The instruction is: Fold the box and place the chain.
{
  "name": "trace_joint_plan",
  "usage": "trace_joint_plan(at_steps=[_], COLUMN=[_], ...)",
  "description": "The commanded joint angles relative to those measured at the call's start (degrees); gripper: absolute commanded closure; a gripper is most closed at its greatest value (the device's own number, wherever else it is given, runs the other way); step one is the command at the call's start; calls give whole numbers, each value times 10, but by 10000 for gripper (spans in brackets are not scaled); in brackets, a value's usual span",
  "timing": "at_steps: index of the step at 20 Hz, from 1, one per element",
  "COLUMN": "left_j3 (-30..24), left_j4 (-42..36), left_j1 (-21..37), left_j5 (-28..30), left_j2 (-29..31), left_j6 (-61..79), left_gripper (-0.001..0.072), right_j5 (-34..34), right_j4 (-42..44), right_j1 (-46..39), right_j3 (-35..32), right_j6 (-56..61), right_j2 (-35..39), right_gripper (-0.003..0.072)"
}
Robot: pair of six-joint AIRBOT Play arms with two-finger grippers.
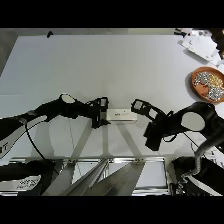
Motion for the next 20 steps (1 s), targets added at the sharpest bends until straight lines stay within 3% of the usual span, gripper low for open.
trace_joint_plan(at_steps=[1,5,8,12,15,16,17,18,20], left_j3=[0,0,0,0,0,0,0,0,0], left_j4=[0,0,0,0,0,-2,-9,-10,-11], left_j1=[0,0,0,0,0,0,0,0,0], left_j5=[0,0,0,0,-8,-6,-7,-12,-12], left_j2=[0,0,0,0,0,0,2,5,20], left_j6=[0,0,0,0,0,0,0,0,0], left_gripper=[452,452,452,452,453,469,633,704,705], right_j5=[142,-3,17,4,6,3,-2,-7,-24], right_j4=[-57,-190,-120,-103,-60,-56,-53,-50,-49], right_j1=[0,-10,-109,-254,-299,-299,-299,-299,-299], right_j3=[25,25,25,25,25,25,25,25,25], right_j6=[82,224,260,274,278,278,277,277,275], right_j2=[-66,-88,-103,-111,-111,-111,-111,-111,-111], right_gripper=[677,677,676,673,673,673,672,672,672])
